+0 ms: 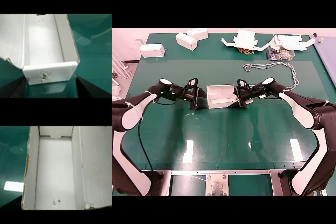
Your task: Fold the box and place the chain.
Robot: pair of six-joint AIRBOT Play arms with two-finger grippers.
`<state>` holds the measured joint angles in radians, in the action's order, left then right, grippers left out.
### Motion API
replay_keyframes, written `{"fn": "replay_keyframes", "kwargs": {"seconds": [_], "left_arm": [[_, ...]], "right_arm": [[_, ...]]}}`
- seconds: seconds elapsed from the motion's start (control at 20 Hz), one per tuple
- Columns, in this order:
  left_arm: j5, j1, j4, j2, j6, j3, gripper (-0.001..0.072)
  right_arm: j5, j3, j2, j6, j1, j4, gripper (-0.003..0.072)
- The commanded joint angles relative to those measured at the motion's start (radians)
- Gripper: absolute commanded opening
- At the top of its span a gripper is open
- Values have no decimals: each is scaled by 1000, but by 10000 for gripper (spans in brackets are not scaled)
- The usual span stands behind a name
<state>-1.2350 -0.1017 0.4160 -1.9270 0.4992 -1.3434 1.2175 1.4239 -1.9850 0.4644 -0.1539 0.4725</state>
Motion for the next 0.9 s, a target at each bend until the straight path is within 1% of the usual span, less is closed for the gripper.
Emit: {"fn": "replay_keyframes", "kwargs": {"seconds": [0.0, 0.15, 0.3, 0.45, 0.55, 0.85], "left_arm": [[-11, -2, -22, -13, 3, -1, 720], [-3, -10, -29, -14, 8, -1, 720], [26, -20, -33, -16, 6, -1, 720], [29, -33, -31, -16, 3, -2, 720], [61, -42, -21, -16, -46, -10, 720], [81, -59, -20, -16, -65, -13, 720]], "right_arm": [[0, 0, 0, 0, 0, 0, 581], [0, 0, 0, 0, 0, 0, 581], [0, 0, 0, 0, 0, 0, 581], [0, 0, 0, 0, 0, 0, 580], [0, 0, 0, 0, 0, 0, 581], [0, 0, 0, 0, 0, 0, 581]]}}
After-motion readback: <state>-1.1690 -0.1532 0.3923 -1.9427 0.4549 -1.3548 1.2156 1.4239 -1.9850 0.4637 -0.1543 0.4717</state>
